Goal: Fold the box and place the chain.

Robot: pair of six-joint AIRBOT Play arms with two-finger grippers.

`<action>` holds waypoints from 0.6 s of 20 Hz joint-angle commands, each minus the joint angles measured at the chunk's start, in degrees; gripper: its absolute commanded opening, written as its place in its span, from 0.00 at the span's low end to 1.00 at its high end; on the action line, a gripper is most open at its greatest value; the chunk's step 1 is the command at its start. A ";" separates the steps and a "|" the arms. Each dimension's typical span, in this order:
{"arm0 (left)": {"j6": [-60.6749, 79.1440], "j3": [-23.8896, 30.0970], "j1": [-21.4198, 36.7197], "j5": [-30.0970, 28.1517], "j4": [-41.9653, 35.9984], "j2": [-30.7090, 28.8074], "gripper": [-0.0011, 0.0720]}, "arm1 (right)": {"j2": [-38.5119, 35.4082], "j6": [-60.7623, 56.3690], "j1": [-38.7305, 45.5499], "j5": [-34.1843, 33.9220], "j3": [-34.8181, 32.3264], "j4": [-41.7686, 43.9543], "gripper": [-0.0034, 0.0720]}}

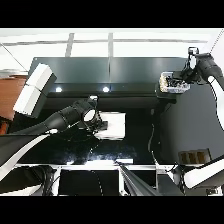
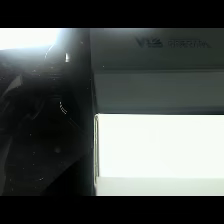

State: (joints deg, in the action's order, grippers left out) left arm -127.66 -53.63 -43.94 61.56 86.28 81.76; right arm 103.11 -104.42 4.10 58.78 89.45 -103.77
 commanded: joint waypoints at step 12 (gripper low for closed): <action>-0.04 0.02 0.04 -1.07 0.02 -0.04 0.06 | 3.21 2.21 0.92 2.54 1.44 -1.07 0.28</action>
State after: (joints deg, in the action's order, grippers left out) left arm -127.70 -53.60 -43.94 60.90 86.28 81.76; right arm 106.02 -102.61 4.97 60.90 90.48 -105.01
